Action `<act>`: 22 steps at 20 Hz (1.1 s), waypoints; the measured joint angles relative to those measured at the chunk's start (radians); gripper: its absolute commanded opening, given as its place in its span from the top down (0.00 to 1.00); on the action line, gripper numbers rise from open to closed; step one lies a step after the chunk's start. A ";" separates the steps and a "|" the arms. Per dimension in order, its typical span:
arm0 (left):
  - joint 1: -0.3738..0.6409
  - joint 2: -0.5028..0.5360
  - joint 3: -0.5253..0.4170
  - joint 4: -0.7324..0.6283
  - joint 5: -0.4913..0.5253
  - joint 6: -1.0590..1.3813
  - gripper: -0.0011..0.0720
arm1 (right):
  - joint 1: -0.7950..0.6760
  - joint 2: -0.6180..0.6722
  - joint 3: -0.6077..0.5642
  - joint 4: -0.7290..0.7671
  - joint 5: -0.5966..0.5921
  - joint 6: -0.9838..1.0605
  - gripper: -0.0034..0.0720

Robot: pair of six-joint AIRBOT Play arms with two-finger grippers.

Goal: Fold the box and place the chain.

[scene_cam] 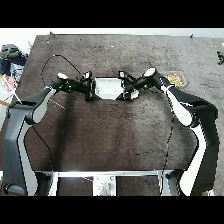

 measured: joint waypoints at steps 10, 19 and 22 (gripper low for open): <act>0.001 0.000 0.000 0.002 0.000 -0.046 0.53 | -0.001 0.001 0.000 0.039 0.013 -0.001 0.00; -0.001 0.000 0.000 0.022 0.015 -0.079 0.52 | -0.045 0.058 0.000 0.040 0.072 0.079 0.00; -0.001 0.000 0.000 0.040 0.019 -0.087 0.53 | -0.079 0.090 0.000 0.034 0.089 0.106 0.01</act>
